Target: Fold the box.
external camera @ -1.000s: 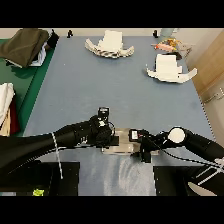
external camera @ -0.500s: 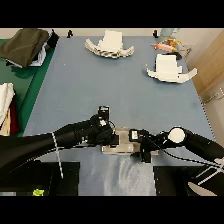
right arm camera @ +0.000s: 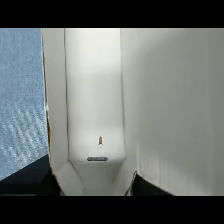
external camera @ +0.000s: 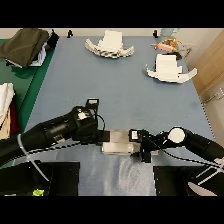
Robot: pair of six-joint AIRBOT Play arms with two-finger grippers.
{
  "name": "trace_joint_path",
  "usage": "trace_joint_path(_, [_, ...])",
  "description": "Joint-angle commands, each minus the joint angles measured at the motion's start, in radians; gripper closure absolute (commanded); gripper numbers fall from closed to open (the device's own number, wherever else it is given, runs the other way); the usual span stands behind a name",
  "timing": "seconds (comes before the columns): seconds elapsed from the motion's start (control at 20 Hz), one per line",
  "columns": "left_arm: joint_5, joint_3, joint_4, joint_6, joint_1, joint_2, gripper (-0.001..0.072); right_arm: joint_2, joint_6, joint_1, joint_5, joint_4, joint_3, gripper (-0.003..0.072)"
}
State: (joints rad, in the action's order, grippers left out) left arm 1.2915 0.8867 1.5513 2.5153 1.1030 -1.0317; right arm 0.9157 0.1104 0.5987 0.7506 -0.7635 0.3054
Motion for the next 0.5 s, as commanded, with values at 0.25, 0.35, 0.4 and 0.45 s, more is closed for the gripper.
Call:
trace_joint_path(0.25, [0.137, 0.001, -0.103, -0.469, -0.225, 0.123, 0.0694, -0.001, 0.001, 0.0, 0.0, 0.0, 0.001, 0.0203])
trace_joint_path(0.35, [0.093, -0.003, -0.118, -0.622, -0.278, 0.122, 0.0694, -0.001, 0.001, 0.0, 0.0, 0.0, 0.001, 0.0203])
trace_joint_path(0.4, [0.063, -0.006, -0.108, -0.695, -0.293, 0.122, 0.0694, -0.001, 0.001, 0.0, 0.0, 0.0, 0.001, 0.0203])
trace_joint_path(0.45, [0.034, -0.011, -0.099, -0.776, -0.299, 0.122, 0.0694, -0.001, 0.001, 0.0, 0.0, 0.001, 0.001, 0.0203])
